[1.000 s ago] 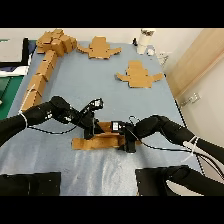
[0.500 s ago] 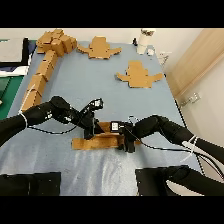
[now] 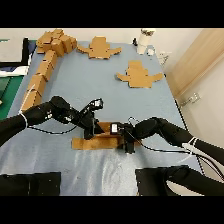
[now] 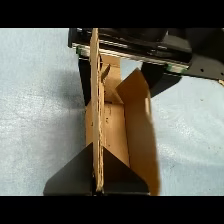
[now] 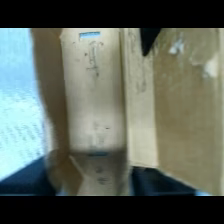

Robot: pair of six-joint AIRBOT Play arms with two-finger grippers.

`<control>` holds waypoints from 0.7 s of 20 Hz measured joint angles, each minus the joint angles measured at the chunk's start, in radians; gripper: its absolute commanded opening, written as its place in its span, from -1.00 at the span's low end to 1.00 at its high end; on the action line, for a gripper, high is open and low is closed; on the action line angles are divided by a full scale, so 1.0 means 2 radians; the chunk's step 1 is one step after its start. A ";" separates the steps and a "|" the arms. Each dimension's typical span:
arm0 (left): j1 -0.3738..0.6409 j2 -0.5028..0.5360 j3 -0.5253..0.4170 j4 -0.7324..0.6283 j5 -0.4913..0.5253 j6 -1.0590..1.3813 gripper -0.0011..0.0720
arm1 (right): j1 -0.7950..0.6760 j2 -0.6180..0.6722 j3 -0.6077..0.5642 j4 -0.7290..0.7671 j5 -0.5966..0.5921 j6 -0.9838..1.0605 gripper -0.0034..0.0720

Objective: Fold the box.

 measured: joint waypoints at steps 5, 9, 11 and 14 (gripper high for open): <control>0.000 0.000 0.000 0.000 0.000 0.000 -0.94 | 0.000 0.000 -0.001 -0.003 -0.001 0.000 0.18; 0.000 0.000 0.000 0.000 0.000 0.000 -0.94 | 0.000 0.000 -0.001 -0.003 -0.002 0.000 0.46; 0.000 0.000 0.000 0.000 0.001 0.000 -0.94 | 0.000 0.000 -0.001 -0.003 -0.002 0.000 0.50; 0.000 0.000 0.000 0.000 0.000 0.000 -0.94 | 0.000 0.000 -0.001 0.000 -0.003 0.000 0.50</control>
